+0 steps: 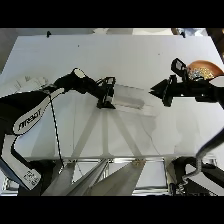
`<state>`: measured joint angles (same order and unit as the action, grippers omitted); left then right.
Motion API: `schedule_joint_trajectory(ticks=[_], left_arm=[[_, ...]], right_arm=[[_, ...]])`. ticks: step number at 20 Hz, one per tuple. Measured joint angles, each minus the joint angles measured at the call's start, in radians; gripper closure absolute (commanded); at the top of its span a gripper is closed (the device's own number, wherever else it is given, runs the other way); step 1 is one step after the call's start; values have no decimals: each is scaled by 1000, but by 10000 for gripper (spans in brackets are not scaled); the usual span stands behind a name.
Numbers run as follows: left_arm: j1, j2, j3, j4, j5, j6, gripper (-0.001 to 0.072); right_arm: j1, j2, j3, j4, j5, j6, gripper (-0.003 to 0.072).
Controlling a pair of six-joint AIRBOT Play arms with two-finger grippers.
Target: Fold the box and place the chain.
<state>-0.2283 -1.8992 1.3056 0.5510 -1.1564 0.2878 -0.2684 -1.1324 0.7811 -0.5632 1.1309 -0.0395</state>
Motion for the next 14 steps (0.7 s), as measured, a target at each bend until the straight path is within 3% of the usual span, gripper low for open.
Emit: schedule_joint_trajectory(ticks=[4, 7, 14], left_arm=[[0, 0, 0, 0, 0, 0, 496], [0, 0, 0, 0, 0, 0, 496], [0, 0, 0, 0, 0, 0, 496]], right_arm=[[28, 3, 0, 8, 69, 40, 679], [95, 2, 0, 7, 32, 107, 680], [230, -90, 0, -21, -261, 231, 682]])
